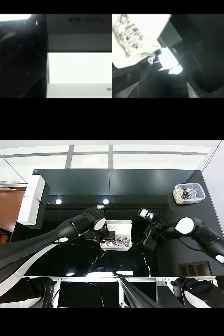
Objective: Fold the box and place the chain.
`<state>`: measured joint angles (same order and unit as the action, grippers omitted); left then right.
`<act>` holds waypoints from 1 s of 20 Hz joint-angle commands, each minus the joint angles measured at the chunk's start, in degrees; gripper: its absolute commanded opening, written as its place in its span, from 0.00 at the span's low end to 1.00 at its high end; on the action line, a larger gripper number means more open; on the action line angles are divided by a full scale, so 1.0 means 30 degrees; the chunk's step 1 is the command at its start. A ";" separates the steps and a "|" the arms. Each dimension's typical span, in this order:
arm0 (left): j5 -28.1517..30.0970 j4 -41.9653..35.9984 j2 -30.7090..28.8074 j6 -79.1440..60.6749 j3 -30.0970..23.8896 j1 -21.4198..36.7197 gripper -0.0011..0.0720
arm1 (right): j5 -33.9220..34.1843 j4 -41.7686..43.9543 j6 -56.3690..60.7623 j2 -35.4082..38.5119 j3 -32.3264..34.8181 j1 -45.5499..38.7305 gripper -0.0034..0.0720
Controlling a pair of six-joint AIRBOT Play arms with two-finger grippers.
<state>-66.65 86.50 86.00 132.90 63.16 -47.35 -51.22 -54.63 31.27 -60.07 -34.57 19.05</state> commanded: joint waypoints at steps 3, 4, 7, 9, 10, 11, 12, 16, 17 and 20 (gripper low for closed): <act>-0.0007 0.0000 0.0000 0.0000 0.0015 0.0000 0.05 | 0.2178 0.4962 -1.1373 -0.2317 0.1049 0.0262 0.83; -0.0007 -0.0007 0.0000 0.0000 0.0015 0.0000 0.05 | 0.2062 0.5479 -1.1854 -0.2667 0.1049 0.0328 0.82; -0.0015 -0.0015 0.0000 0.0000 0.0015 0.0000 0.05 | 0.2251 0.6091 -1.2888 -0.3082 0.1049 0.0474 0.82; -0.0029 -0.0015 0.0000 0.0000 0.0015 0.0000 0.05 | 0.2463 0.6462 -1.3588 -0.3264 0.1049 0.0568 0.82; -0.0029 -0.0029 0.0000 -0.0007 0.0015 0.0000 0.05 | 0.2834 0.6426 -1.3602 -0.3373 0.1056 0.0721 0.82; -0.0029 -0.0022 0.0000 0.0000 0.0015 0.0000 0.05 | 0.3249 0.6404 -1.3602 -0.3468 0.1049 0.0867 0.82; -0.0029 -0.0015 0.0000 0.0000 0.0015 0.0007 0.05 | 0.3599 0.6375 -1.3602 -0.3526 0.1049 0.1005 0.82; -0.0029 -0.0022 0.0000 0.0000 0.0015 0.0000 0.05 | 0.3869 0.6156 -1.3588 -0.3599 0.1049 0.1042 0.70; -0.0029 -0.0029 0.0000 0.0000 0.0015 0.0000 0.05 | 0.3861 0.5974 -1.3580 -0.3599 0.1056 0.1042 0.69; -0.0022 -0.0022 0.0000 0.0000 0.0015 0.0000 0.05 | 0.3934 0.5967 -1.2881 -0.3599 0.1049 0.1042 0.63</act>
<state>-66.72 86.43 86.00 132.92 63.16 -47.37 -39.97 -36.42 -8.99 -70.78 -31.42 22.09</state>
